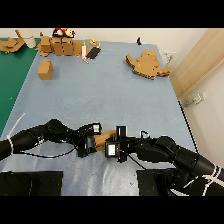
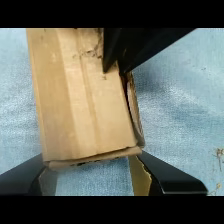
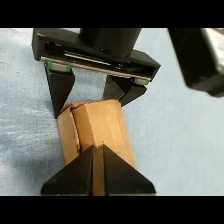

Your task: Fold the box.

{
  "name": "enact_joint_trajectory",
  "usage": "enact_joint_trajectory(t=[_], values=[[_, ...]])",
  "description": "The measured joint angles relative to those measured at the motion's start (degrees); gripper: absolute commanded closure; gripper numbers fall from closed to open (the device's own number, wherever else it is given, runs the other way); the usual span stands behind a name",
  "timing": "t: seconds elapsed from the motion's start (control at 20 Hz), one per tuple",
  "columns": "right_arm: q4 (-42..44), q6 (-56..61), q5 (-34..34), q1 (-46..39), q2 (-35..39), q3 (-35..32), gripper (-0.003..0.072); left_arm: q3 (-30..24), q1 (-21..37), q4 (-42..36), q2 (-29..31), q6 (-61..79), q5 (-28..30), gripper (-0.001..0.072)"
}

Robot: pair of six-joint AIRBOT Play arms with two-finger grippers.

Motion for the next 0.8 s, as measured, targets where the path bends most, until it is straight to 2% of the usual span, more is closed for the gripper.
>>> enact_joint_trajectory(t=[0.4,0.8], values=[[1.5,0.4,-3.7,0.0,0.0,-0.2,0.0596,0.0,0.0,0.0,0.0,0.0,0.1,0.0102],[1.9,1.7,-4.3,0.0,1.6,-0.1,0.0577,0.0,0.0,0.0,0.0,0.0,0.1,0.0102]])
